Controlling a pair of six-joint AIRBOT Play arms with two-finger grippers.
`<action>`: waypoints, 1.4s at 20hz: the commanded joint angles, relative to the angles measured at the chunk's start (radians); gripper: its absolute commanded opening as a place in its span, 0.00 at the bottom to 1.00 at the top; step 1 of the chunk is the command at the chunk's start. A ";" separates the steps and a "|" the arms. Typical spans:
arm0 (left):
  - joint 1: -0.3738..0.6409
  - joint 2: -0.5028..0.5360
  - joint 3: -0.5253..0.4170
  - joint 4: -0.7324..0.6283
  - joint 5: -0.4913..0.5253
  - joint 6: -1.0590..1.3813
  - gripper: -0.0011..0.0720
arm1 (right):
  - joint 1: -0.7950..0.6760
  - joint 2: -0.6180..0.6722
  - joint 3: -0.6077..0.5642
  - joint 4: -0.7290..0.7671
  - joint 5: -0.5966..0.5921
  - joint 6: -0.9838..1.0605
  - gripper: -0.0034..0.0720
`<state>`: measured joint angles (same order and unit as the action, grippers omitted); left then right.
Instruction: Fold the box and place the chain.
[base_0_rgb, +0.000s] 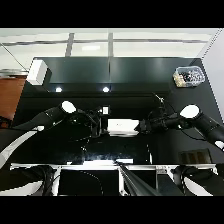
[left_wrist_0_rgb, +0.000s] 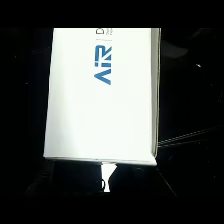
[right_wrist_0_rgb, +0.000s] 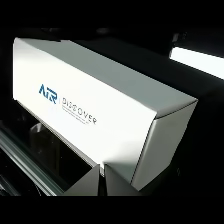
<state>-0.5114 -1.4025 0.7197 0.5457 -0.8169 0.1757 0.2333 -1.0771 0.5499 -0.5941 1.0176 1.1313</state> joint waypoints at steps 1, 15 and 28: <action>0.000 0.000 0.000 0.000 0.001 -0.001 0.68 | 0.000 0.000 -0.010 -0.011 -0.035 0.003 0.10; 0.024 0.042 0.000 0.012 -0.010 -0.072 0.99 | -0.109 0.162 0.174 0.058 0.184 -0.021 0.10; -0.073 0.192 0.148 0.261 -0.074 -0.483 0.99 | -0.285 0.181 0.182 -0.055 -0.006 -0.029 0.10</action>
<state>-0.5247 -1.1732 0.8024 0.7921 -0.8993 -0.2501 -0.0406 -0.8970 0.7307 -0.6327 1.0611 1.1038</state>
